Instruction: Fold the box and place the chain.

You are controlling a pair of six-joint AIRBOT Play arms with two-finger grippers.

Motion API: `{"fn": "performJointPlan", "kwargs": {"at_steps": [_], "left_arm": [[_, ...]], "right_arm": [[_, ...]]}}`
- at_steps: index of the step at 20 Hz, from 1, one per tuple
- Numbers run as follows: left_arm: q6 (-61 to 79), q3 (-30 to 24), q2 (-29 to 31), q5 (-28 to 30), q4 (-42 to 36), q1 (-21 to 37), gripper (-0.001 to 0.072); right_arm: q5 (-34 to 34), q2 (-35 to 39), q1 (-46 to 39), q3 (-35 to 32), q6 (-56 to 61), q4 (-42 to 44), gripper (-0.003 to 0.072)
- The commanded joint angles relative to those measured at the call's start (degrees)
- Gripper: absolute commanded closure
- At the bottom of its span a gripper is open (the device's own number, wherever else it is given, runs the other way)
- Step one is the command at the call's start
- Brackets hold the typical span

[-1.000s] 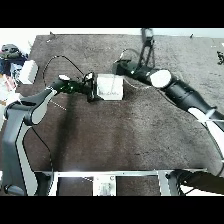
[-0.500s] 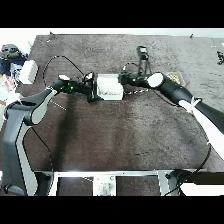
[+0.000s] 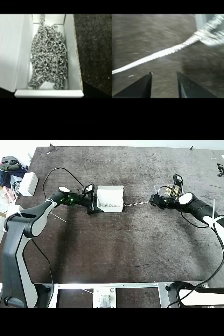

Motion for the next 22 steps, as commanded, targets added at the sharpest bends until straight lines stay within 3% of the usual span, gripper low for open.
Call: {"fn": "performJointPlan", "kwargs": {"at_steps": [1, 6, 8, 10, 13, 18, 22], "left_arm": [[0.02, 0.02, -0.02, 0.02, 0.0, 0.04, 0.0535], [0.02, 0.02, -0.02, 0.02, 0.0, 0.04, 0.0536], [0.02, 0.02, -0.02, 0.02, 0.0, 0.04, 0.0536], [0.02, 0.02, -0.02, 0.02, 0.0, 0.04, 0.0535], [0.02, 0.02, -0.02, 0.02, 0.0, 0.04, 0.0535], [0.02, 0.02, -0.02, 0.02, 0.0, 0.04, 0.0535], [0.02, 0.02, -0.02, 0.02, 0.0, 0.04, 0.0536]], "right_arm": [[-5.51, -4.87, -1.03, 0.35, 0.2, 4.57, 0.0321], [-9.55, -13.53, 3.04, 7.56, 1.31, 4.98, 0.0354], [-11.67, -14.43, 2.64, 7.54, 2.69, 4.96, 0.0673], [-9.25, -11.85, 2.91, 7.54, 2.56, 4.94, 0.0673], [-7.23, -1.84, 6.75, 7.54, -1.55, 4.55, 0.0674], [-7.34, 15.28, 15.65, 7.56, -2.51, 1.22, 0.0674], [-11.45, 21.35, 22.86, 7.74, -2.8, 0.66, 0.0674]]}}
